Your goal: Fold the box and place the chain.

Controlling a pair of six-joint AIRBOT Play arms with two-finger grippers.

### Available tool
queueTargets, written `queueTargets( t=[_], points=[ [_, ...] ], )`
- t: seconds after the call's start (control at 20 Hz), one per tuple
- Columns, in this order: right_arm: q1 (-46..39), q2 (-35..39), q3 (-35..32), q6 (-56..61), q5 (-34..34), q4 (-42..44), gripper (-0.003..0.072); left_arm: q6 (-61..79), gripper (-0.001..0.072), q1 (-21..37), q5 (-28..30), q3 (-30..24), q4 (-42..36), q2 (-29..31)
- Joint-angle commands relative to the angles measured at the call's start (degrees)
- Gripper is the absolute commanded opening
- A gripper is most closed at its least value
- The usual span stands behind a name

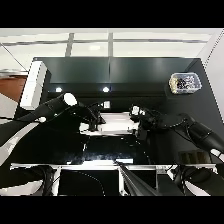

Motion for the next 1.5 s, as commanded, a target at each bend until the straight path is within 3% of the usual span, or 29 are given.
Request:
queueTargets(
  t=[0.0, 0.6, 1.45],
  points=[
    [1.2, -1.88, 0.07, -1.07, 2.29, 0.72, 0.071, -0.07, 0.0029, -0.02, 0.09, 0.07, -0.04, 0.04],
    [1.31, -3.96, 0.11, -1.05, -1.84, 2.6, 0.0709, -3.02, 0.0028, -0.04, -1.33, 0.04, 0.24, 0.04],
    [5.73, -8.79, 0.11, -1.05, 2.29, -6.27, 0.0709, -4.52, 0.0029, -1.36, 1.03, 0.0, 0.61, 0.04]
  ],
)
